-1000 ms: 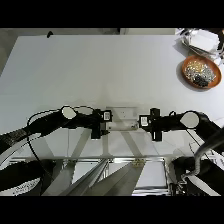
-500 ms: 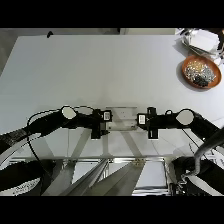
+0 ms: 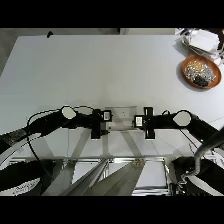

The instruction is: Fold the box and place the chain.

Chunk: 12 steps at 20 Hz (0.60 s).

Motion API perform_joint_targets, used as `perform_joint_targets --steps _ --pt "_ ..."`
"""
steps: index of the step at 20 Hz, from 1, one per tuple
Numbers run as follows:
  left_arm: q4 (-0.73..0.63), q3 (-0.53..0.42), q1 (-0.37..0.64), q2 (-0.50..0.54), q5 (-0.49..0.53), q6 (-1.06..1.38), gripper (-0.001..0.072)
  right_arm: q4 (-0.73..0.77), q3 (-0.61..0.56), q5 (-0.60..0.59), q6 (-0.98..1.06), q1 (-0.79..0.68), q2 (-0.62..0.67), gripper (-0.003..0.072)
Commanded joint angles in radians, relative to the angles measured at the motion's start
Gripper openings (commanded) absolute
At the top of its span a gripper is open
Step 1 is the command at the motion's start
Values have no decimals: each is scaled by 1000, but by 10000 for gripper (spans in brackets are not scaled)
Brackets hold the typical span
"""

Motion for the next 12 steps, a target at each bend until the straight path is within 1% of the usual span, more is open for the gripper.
perform_joint_targets --steps 1,4,5,6,7,8,9,10,12 --pt "0 1 0 0 0 2 137 42 0 -43 -8 28 -19 110" --pt "0 1 0 0 0 2 137 43 0 -49 -8 40 -57 117" --pt "0 1 0 0 1 2 137 43 0 -50 -8 39 -63 135" --pt "0 1 0 0 0 2 137 43 0 -53 -8 39 -65 188" --pt "0 1 0 0 0 2 137 46 0 -60 -8 39 -65 322" --pt "0 1 0 0 0 2 137 54 0 -73 -7 39 -65 482" --pt "0 1 0 0 0 2 137 70 0 -89 -7 39 -65 573" --pt "0 1 0 0 0 2 137 83 0 -102 -7 39 -65 587" --pt "0 1 0 0 0 2 137 89 0 -101 -6 39 -65 572"
